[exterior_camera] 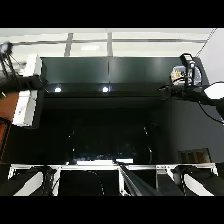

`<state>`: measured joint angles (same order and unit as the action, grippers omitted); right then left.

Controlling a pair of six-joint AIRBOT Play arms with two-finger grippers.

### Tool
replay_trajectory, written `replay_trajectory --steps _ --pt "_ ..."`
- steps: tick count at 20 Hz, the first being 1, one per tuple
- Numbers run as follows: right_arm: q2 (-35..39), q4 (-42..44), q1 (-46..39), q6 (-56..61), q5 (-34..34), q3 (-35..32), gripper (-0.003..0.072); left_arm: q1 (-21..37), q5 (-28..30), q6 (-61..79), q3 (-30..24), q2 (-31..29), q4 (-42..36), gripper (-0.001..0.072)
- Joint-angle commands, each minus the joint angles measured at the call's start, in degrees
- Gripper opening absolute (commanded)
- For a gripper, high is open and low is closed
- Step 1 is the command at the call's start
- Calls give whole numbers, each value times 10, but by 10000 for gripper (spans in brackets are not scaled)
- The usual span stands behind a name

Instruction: Fold the box and place the chain.

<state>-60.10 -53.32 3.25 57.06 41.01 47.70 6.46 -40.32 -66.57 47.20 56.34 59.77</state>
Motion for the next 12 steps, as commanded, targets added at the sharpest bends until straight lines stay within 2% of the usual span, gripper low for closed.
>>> replay_trajectory --steps 1,5,12 --pt "-18 -94 30 4 -70 -1 11 -61 164 18 -166 -118 38 21" --pt "-20 -93 30 4 -25 0 11 -55 174 18 -179 -163 59 23" --pt "-20 -93 30 4 -26 0 11 -55 178 18 -179 -160 58 23"
